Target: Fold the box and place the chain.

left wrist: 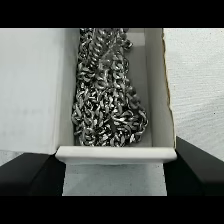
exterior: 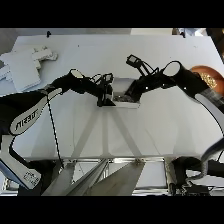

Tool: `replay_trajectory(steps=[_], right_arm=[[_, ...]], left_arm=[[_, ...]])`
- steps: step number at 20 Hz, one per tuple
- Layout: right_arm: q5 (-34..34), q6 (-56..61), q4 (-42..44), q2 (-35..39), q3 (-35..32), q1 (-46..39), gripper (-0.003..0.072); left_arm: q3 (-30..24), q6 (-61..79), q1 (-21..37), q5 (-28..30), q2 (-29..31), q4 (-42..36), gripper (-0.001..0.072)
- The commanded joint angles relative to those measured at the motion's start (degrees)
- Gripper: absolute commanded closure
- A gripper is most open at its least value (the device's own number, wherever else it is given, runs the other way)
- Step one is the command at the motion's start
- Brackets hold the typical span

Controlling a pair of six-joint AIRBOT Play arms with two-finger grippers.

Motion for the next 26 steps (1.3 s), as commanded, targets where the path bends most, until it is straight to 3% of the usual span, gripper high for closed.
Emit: replay_trajectory(steps=[1,2,6,9,12,16,21,26], right_arm=[[3.6,1.4,-1.1,-1.9,0.0,0.1,0.0416],[4.2,1.4,-0.1,-1.3,0.0,0.0,0.0386],[5.0,3.2,0.8,3.0,0.6,-2.6,0.0389],[7.6,7.0,6.3,3.9,4.6,-8.3,0.0391],[4.9,7.4,8.1,3.5,8.7,-13.6,0.0392],[2.1,11.1,8.1,-3.0,13.8,-18.3,0.0393],[1.4,13.4,8.2,-14.1,15.9,-16.8,0.0392],[8.5,10.7,8.4,-15.7,15.9,-13.3,0.0391]], left_arm=[[0.0,0.0,0.0,0.0,0.0,0.0,0.0143],[0.0,0.0,0.0,0.0,0.0,0.0,0.0143],[0.0,0.0,0.0,0.0,0.0,0.0,0.0143],[0.0,0.0,0.0,0.0,0.0,0.0,0.0143],[0.0,0.0,0.0,0.0,0.0,0.0,0.0143],[0.0,0.0,0.0,0.0,0.0,0.0,0.0143],[0.0,0.0,0.0,0.0,0.0,0.0,0.0143],[0.0,0.0,0.0,0.0,0.0,0.0,0.0143]])
